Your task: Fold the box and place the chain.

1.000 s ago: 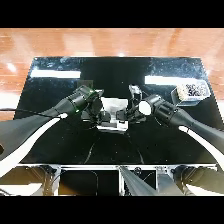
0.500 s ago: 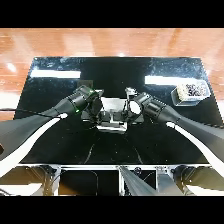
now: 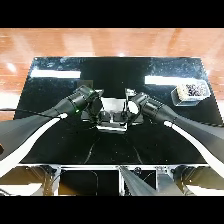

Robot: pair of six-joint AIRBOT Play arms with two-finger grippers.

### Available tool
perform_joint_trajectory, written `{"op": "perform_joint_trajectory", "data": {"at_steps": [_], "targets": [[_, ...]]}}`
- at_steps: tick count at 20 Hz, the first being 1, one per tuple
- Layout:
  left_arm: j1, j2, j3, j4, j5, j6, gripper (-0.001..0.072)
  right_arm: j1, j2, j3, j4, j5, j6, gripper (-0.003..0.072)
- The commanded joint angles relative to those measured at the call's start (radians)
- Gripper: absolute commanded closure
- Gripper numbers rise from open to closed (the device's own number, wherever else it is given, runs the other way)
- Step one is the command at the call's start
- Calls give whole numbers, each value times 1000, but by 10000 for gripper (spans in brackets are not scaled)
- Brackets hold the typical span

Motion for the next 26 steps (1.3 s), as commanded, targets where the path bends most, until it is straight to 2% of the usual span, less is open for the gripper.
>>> {"op": "perform_joint_trajectory", "data": {"at_steps": [1,2,4,20,21,22,26], "targets": [[0,0,0,-3,-1,0,688,1,-8,1,-11,6,0,441],[0,0,0,-3,-1,0,689,1,-9,1,-11,4,0,442],[0,0,0,-3,-1,0,689,-1,-13,1,-11,4,-4,559],[0,0,0,-3,-11,0,688,-16,-29,0,-24,-5,-25,562],[0,0,0,-4,-15,0,688,-16,-29,0,-26,-3,-27,568],[0,0,0,-4,-16,0,688,-16,-29,1,-25,-3,-39,649],[0,0,0,-4,-16,0,688,-16,-29,1,-24,-4,-49,650]]}}
